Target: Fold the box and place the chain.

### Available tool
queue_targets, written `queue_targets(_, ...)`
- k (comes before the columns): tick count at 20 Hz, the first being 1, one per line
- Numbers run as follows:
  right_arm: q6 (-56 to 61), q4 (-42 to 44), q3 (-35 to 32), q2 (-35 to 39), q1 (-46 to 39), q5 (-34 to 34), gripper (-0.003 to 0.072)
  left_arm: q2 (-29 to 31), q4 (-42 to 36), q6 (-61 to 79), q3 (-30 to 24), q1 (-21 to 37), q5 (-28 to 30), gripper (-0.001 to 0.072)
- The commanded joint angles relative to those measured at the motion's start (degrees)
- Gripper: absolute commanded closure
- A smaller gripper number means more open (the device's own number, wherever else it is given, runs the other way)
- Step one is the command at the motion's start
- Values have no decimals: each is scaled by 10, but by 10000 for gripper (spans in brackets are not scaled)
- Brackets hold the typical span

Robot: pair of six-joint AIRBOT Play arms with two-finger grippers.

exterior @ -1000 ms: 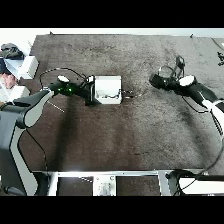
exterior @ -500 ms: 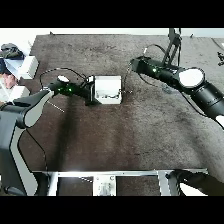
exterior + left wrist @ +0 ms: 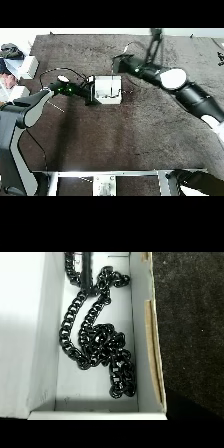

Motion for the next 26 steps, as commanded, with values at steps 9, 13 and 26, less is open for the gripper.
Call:
queue_targets(9, 26, -85, -58, -18, -146, 151, 364, 0, 0, 0, 0, 0, 0, 586)
queue_targets(13, 126, -164, -161, 39, -293, 143, 363, 0, 0, 0, 0, 0, 0, 586)
queue_targets(26, 132, -94, -134, -167, -365, -14, 300, 0, 0, 0, 0, 0, 0, 586)
